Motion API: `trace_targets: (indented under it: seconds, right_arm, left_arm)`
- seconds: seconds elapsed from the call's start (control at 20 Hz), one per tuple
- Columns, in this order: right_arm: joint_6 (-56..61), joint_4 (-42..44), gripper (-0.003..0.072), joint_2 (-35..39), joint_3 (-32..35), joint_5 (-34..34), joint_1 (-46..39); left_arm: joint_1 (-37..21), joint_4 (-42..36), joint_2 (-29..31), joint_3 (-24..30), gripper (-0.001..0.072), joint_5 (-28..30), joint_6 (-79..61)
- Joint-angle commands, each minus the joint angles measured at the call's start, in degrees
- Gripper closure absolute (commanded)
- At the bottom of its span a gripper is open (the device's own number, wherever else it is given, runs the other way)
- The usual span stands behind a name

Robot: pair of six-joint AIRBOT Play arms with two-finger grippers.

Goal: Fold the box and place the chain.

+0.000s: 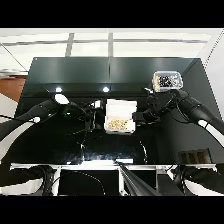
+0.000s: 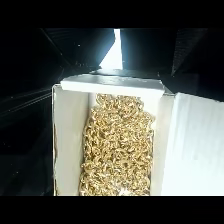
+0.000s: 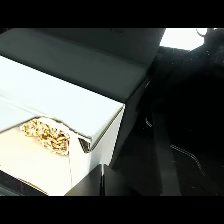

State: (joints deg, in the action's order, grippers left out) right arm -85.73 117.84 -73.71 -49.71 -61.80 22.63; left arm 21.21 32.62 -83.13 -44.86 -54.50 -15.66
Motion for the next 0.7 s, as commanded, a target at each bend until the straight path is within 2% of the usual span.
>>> trace_targets:
  seconds: [0.0,0.65]
  right_arm:
    - [0.00,0.02,0.0669,-0.02,-0.02,0.04,0.00]
    - [0.00,0.22,0.0669,-0.02,-0.02,0.02,0.00]
  left_arm:
    - [0.31,0.20,-0.07,-0.04,0.0034,0.02,0.74]
    - [0.92,-0.22,-0.07,-0.04,0.0025,1.73,1.16]
